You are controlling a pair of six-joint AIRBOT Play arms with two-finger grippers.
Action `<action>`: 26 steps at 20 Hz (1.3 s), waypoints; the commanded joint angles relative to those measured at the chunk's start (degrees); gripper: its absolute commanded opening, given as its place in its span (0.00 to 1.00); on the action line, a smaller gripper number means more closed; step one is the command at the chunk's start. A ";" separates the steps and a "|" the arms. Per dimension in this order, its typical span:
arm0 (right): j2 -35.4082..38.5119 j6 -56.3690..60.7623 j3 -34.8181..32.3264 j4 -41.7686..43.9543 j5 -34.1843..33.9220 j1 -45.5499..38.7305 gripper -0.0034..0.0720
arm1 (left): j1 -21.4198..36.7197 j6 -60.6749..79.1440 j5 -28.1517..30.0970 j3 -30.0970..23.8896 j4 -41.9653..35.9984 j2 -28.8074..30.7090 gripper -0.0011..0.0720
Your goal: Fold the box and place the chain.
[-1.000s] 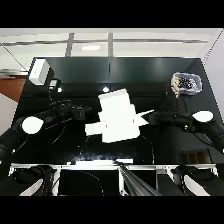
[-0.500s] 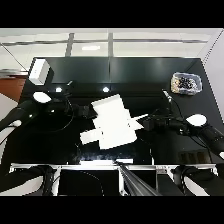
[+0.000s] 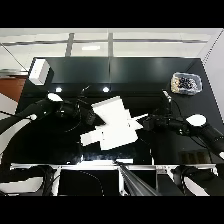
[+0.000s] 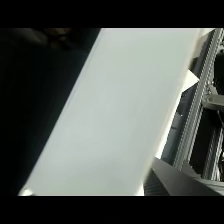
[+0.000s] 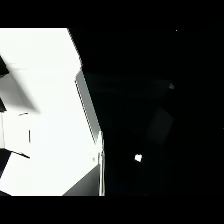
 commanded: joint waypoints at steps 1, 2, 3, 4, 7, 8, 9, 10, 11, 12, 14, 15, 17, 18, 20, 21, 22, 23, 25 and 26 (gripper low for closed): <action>0.04 0.02 0.00 0.02 -0.09 0.04 0.10 | 0.33 3.52 -0.92 0.31 0.26 -0.81 0.77; 0.04 0.02 0.00 0.02 -0.09 0.04 0.10 | 0.44 3.50 -1.44 0.31 0.26 -0.98 0.77; 0.04 0.02 0.00 0.02 -0.13 0.04 0.10 | 0.39 3.52 -2.45 0.31 0.22 -1.20 0.74; 0.04 0.02 0.00 0.02 -0.44 0.04 0.10 | 0.33 3.58 -3.78 0.31 0.22 -1.49 0.64; 0.04 0.02 0.00 0.04 -1.33 0.04 0.10 | 0.37 5.22 -5.84 0.28 0.24 -2.49 0.58; 0.04 0.02 0.00 0.02 -1.33 0.02 0.10 | 0.37 5.22 -5.62 0.28 0.24 -2.82 0.55; 0.04 0.02 0.00 0.02 -1.33 0.04 0.10 | 0.37 5.22 -5.57 0.28 0.24 -3.21 0.55; 0.04 0.02 0.00 0.04 -1.33 0.04 0.10 | 0.37 5.22 -5.57 0.28 0.24 -3.63 0.55; 0.04 0.02 0.00 0.02 -1.33 0.04 0.10 | 0.37 5.20 -5.46 0.28 0.22 -4.02 0.45; 0.04 0.02 0.00 0.02 -1.33 0.04 0.10 | 0.37 5.20 -5.42 0.31 0.22 -4.35 0.33; 0.04 0.02 0.00 0.02 -1.33 0.04 0.10 | 0.39 5.20 -5.31 0.31 0.07 -4.61 0.25; 0.04 0.02 0.00 0.02 -1.33 0.04 0.10 | 0.39 5.22 -5.29 0.31 0.07 -4.61 0.20; 0.07 0.02 0.00 -0.04 -1.29 0.04 0.10 | 0.39 5.22 -4.92 0.31 0.04 -4.61 0.16; 0.04 0.02 0.00 -0.15 -1.29 0.04 0.10 | 0.39 5.22 -4.85 0.31 -0.04 -4.61 0.15; 0.04 0.00 0.00 -0.20 -0.76 0.04 0.10 | 0.39 5.20 -4.87 0.31 -0.33 -4.61 0.15; 0.04 0.02 0.00 -0.22 -0.44 0.04 0.10 | 0.39 5.20 -4.87 0.31 -0.46 -4.61 0.15; 0.07 0.02 0.00 -0.20 -0.39 0.04 0.10 | 0.39 5.20 -4.81 0.31 -0.44 -4.61 0.15; 0.04 0.00 0.00 -0.20 -0.42 0.04 0.10 | 0.39 5.20 -4.81 0.31 -0.46 -4.61 0.15; 0.04 0.02 0.00 -0.42 -0.42 0.04 0.10 | 0.39 5.20 -4.68 0.31 -1.20 -4.61 0.15; 0.04 0.02 0.00 -0.46 -0.39 0.04 0.09 | 0.39 5.20 -4.22 0.31 -2.03 -4.61 0.15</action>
